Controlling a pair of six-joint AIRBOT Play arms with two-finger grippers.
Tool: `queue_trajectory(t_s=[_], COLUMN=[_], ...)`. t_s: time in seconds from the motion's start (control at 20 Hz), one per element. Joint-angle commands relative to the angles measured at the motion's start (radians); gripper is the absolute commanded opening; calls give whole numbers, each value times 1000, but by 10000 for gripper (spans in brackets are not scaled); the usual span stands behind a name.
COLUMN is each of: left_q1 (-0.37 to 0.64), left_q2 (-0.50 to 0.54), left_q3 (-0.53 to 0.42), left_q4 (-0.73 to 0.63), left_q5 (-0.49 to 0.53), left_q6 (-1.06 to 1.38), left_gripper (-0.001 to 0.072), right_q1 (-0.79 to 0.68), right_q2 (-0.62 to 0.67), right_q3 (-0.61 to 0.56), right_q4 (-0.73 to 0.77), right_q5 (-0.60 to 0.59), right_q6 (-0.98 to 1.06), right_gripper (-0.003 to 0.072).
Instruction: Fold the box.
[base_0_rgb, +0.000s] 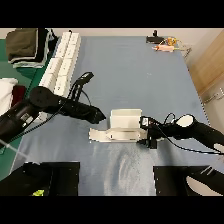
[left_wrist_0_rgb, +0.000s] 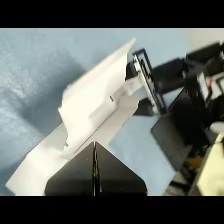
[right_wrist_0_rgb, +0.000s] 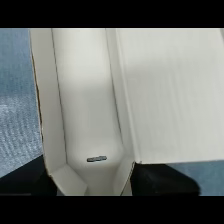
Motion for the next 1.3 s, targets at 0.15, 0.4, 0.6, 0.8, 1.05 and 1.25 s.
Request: queue_trajectory(t_s=[0.15, 0.4, 0.6, 0.8, 1.05, 1.25], left_q1=[-47, -66, -67, -68, -92, -118], left_q2=[211, 182, 100, -31, -163, -204], left_q3=[-144, -206, -273, -277, -277, -276], left_q4=[130, 172, 97, -42, -167, -203], left_q5=[-16, 72, 137, 212, 257, 341], left_q6=[362, 581, 798, 1022, 1201, 1220], left_gripper=[14, 699, 700, 699, 699, 604], right_q1=[1, 1, 1, 1, 1, 1], right_q2=[0, 1, 0, 0, 0, 0], right_q3=[1, 1, 1, 1, 1, 1], right_q4=[0, 0, 0, 0, 0, 0], right_q5=[1, 1, 1, 1, 1, 1], right_q6=[0, 0, 0, 0, 0, 0], right_gripper=[578, 578, 578, 578, 578, 578])
